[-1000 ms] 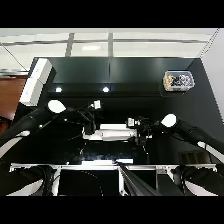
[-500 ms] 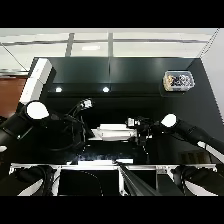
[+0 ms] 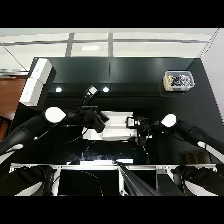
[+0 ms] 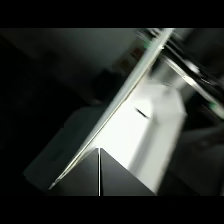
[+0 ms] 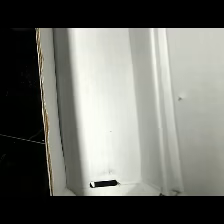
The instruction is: Fold the box and place the chain.
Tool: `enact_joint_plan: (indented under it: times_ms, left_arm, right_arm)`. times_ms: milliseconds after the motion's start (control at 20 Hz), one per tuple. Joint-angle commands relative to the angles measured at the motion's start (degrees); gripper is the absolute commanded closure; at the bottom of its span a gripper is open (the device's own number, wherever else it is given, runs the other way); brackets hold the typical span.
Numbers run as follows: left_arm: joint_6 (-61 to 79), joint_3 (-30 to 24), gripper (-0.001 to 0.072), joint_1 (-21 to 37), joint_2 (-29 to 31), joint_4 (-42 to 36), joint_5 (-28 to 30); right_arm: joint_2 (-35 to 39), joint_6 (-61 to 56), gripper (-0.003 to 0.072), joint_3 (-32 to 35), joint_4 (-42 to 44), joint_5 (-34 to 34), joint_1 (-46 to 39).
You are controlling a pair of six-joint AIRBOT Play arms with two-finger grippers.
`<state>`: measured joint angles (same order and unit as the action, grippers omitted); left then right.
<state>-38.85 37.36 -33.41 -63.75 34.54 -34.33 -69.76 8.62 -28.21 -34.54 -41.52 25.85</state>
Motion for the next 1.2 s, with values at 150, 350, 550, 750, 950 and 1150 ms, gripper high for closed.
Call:
enact_joint_plan:
  times_ms: [150,350,550,750,950,1150]
  left_arm:
    - [-0.5,4.9,0.0683,-0.5,-12.1,8.9,-5.8]
    - [-2.6,7.7,0.0683,-0.5,-12.5,11.3,-6.9]
    - [-2.6,11.0,0.0684,0.6,-11.1,11.6,-11.2]
    - [-12.3,11.8,0.0684,3.3,0.0,23.1,-13.8]
    - [-14.7,4.3,0.0682,6.3,10.2,27.1,-15.9]
    - [6.7,-6.8,0.0417,5.8,12.9,14.7,-16.4]
  right_arm:
    - [0.0,0.0,0.0533,0.0,0.0,0.0,0.0]
    - [0.0,-0.1,0.0532,0.0,0.1,0.2,0.0]
    - [0.0,-0.1,0.0533,0.0,0.1,0.2,0.0]
    - [0.0,-0.1,0.0533,0.0,0.1,0.2,0.0]
    - [0.0,-0.1,0.0532,0.0,0.1,0.2,0.0]
    - [0.0,-0.1,0.0532,0.0,0.1,0.2,0.0]
